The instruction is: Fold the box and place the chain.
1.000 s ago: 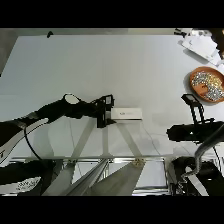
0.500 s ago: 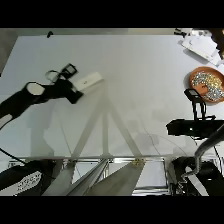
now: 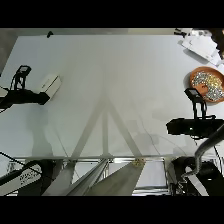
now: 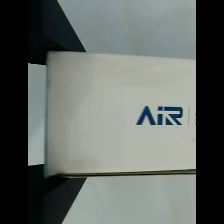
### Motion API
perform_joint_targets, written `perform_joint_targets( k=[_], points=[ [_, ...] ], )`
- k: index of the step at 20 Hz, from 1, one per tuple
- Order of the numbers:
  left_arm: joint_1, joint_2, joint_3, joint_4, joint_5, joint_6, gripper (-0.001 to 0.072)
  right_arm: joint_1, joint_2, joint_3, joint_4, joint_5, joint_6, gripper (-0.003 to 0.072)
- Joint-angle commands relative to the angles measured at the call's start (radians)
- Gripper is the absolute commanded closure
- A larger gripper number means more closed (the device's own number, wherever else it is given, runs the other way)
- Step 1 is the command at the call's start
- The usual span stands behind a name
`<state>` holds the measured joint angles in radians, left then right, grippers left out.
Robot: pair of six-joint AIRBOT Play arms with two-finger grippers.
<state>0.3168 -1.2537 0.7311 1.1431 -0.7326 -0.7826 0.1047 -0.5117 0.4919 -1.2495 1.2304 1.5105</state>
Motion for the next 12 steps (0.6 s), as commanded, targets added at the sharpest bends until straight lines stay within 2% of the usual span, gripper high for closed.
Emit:
perform_joint_targets(
  k=[1,2,3,4,8,12],
  points=[
    [0.027,-0.024,0.0,0.127,-0.121,-0.06,0.067,-0.001,0.001,0.001,0.0,-0.001,0.0,0.0664],
    [0.027,-0.033,0.0,0.134,-0.15,-0.06,0.0501,-0.001,0.001,0.001,0.0,-0.001,0.0,0.0664],
    [0.027,-0.039,0.0,0.131,-0.159,-0.061,0.018,-0.001,0.001,0.001,0.0,-0.001,0.0,0.0664],
    [0.027,-0.039,0.0,0.122,-0.158,-0.068,0.0,-0.001,0.001,0.001,0.0,-0.001,0.0,0.0664],
    [0.026,-0.001,0.001,0.118,-0.167,-0.079,0.0013,-0.001,0.002,0.001,0.0,-0.001,0.0,0.0664],
    [0.026,0.119,0.001,0.118,-0.164,-0.079,0.001,-0.001,0.003,0.001,0.0,-0.001,0.0,0.0664]
  ],
)
